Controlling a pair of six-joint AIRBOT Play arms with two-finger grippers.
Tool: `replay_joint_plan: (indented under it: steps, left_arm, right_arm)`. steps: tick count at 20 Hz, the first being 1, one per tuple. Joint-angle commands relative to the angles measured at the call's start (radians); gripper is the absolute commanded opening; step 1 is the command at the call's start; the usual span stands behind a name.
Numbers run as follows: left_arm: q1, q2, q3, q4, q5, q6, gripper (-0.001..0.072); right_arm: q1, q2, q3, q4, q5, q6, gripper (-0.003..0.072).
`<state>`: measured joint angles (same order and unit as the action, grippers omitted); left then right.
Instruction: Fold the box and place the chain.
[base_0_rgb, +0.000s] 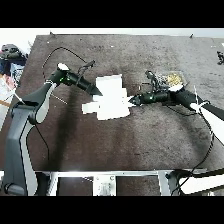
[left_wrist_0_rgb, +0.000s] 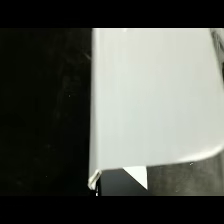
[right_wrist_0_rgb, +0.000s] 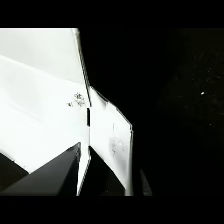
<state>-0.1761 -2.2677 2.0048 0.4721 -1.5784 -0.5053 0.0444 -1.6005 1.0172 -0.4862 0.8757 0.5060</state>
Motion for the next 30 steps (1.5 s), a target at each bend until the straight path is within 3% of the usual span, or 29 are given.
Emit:
replay_joint_plan:
  steps: [1,7,9,13,19,28,29,30]
  left_arm:
    - [0.000,0.007,0.000,-0.001,0.049,0.167,0.0008]
    - [0.000,0.037,0.000,0.000,0.276,0.457,0.0008]
    - [0.000,0.037,0.000,0.015,0.277,0.491,0.0009]
    - [-0.014,0.037,0.000,0.201,0.250,0.488,0.0009]
    - [-0.014,0.037,0.000,0.202,0.278,0.552,0.0009]
    - [-0.014,0.037,0.000,0.201,0.262,0.622,0.0010]
    - [-0.014,0.037,0.000,0.201,0.261,0.622,0.0010]
    - [-0.014,0.037,0.000,0.201,0.262,0.622,0.0010]
  right_arm:
    - [-0.029,0.014,0.000,0.004,0.000,0.023,0.0350]
    - [-0.134,0.096,0.000,0.018,0.000,0.048,0.0350]
    - [-0.148,0.100,0.000,0.019,-0.002,0.048,0.0350]
    - [-0.150,0.099,0.000,0.019,-0.013,0.047,0.0351]
    - [-0.150,0.099,0.000,0.019,-0.035,0.046,0.0350]
    - [-0.143,0.085,0.000,0.018,-0.031,-0.114,0.0351]
    - [-0.136,0.082,0.000,0.019,-0.029,-0.174,0.0358]
    - [-0.121,0.080,0.000,0.018,-0.026,-0.267,0.0522]
